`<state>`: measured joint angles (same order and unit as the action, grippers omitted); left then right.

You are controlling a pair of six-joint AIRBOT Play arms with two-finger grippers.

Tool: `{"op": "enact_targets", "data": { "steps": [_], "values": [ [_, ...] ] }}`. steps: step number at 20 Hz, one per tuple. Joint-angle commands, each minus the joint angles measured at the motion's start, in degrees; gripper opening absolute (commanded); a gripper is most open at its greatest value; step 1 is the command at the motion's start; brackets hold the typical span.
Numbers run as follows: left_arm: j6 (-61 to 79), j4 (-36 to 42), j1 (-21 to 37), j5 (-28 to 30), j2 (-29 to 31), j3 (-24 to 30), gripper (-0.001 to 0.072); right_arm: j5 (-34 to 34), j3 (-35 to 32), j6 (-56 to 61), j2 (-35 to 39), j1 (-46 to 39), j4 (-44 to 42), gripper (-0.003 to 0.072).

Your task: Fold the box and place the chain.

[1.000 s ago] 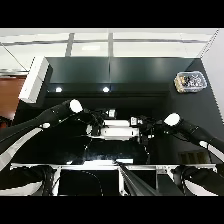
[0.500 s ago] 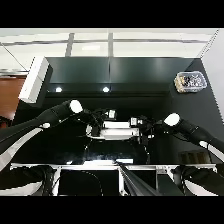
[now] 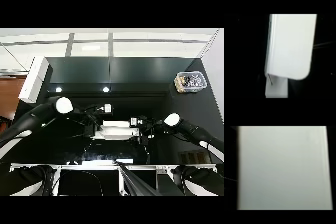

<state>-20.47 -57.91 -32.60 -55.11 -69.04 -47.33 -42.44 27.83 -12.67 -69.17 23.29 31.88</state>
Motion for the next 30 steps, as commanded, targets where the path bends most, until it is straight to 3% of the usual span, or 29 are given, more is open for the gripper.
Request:
{"op": "enact_targets", "data": {
  "steps": [1, 3, 5, 9, 11, 13, 19, 22, 27, 30],
  "values": [
    [-24.5, -10.9, -0.1, -8.8, 7.7, -0.1, 0.0016, 0.0, 0.0, 0.0, 0.0, 0.0, 0.0, 0.0202],
    [-31.4, -6.6, -0.1, -13.4, 8.2, 0.6, 0.0026, 0.0, 0.0, 0.0, 0.0, 0.0, 0.0, 0.0202],
    [-29.3, 5.6, 0.0, -11.8, 7.5, 3.5, 0.0026, 0.0, 0.0, 0.0, 0.0, 0.0, 0.0, 0.0202],
    [-20.9, 29.6, 0.0, 10.4, 6.8, 10.1, 0.0027, 0.0, 0.0, 0.0, 0.0, 0.0, 0.0, 0.0202],
    [-21.0, 31.6, 0.0, 22.8, 5.9, 10.9, 0.0026, 0.0, 0.0, 0.0, 0.0, 0.0, 0.0, 0.0202],
    [-22.1, 31.8, 0.2, 28.4, 3.8, 10.9, 0.0026, 0.0, 0.0, 0.0, 0.0, 0.0, 0.0, 0.0202],
    [-21.7, 23.7, 0.2, 24.1, -5.2, 10.8, 0.0026, 0.0, 0.0, 0.0, 0.0, 0.0, 0.0, 0.0202],
    [-21.7, 20.7, 0.2, 17.5, -7.5, 9.4, 0.0026, 0.0, 0.0, 0.0, 0.0, 0.0, 0.0, 0.0202],
    [-26.9, 8.0, 4.8, 15.2, -0.5, 5.7, 0.0027, 0.0, 0.0, 0.0, 0.0, 0.0, 0.0, 0.0202],
    [-28.0, 3.9, 11.1, 7.6, 6.9, 5.6, 0.0027, 0.0, 0.0, 0.0, 0.0, 0.0, 0.0, 0.0202]
  ]
}}
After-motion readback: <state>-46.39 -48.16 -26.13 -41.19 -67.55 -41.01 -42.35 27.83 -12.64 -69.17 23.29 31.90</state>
